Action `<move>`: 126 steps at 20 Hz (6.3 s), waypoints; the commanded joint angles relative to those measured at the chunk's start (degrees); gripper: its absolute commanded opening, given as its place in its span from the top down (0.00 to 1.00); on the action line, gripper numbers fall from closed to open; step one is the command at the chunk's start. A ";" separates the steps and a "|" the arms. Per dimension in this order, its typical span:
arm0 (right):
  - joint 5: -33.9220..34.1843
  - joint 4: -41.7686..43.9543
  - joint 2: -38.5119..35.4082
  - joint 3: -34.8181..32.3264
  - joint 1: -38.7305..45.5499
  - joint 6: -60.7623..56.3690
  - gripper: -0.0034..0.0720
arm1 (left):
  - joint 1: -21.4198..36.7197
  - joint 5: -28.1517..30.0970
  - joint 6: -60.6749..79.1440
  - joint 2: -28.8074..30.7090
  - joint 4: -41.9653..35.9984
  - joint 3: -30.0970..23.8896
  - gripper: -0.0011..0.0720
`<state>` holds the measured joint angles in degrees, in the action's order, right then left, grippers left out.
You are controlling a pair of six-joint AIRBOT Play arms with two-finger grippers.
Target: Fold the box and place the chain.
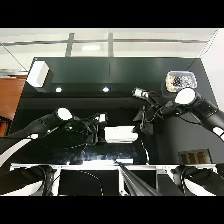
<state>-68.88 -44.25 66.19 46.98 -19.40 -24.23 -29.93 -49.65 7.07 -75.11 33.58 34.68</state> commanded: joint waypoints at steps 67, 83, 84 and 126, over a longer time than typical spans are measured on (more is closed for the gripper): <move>4.02 17.31 -1.09 -8.63 -1.20 -29.00 0.93 | 0.02 -0.15 0.02 -0.02 0.00 0.02 0.71; 11.10 16.85 7.41 -9.57 -4.28 -30.77 0.93 | 0.02 -0.44 0.02 -0.02 -0.07 0.02 0.71; 9.29 17.79 7.17 -9.18 -4.13 -29.49 0.93 | 0.02 -0.52 0.02 -0.02 -0.04 0.04 0.71; -5.46 9.64 -15.63 -2.95 22.86 -35.39 0.93 | -15.93 4.31 -27.21 -1.25 9.94 10.84 0.02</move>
<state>-74.39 -34.57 50.59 43.99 3.49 -59.64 -44.86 -46.94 -20.14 -75.29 43.00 45.47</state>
